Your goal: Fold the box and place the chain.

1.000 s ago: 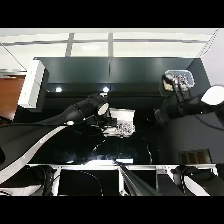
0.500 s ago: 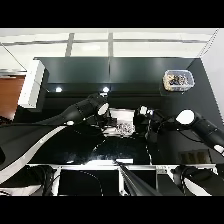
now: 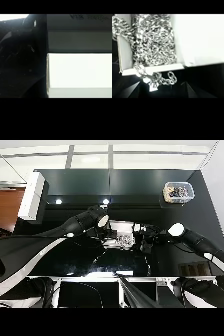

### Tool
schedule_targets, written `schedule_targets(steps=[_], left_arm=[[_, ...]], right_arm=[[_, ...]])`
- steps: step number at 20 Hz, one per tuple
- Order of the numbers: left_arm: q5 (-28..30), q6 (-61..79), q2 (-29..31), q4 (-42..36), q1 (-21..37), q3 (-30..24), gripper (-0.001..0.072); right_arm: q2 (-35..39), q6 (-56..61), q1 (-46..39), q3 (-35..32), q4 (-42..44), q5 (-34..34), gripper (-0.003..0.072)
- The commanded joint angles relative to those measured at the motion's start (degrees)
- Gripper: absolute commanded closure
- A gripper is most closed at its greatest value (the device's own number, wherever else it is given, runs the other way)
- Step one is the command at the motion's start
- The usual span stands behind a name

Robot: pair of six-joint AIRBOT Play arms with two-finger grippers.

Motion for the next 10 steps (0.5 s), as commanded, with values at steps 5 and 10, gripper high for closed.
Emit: schedule_targets(steps=[5,10], left_arm=[[0.0,0.0,0.0,0.0,0.0,0.0,0.0676],[0.0,0.0,0.0,0.0,0.0,0.0,0.0676]], right_arm=[[-1.7,-1.8,1.9,0.0,1.4,-2.3,0.0047],[-0.8,1.0,1.9,0.0,1.4,-2.0,0.0566]])
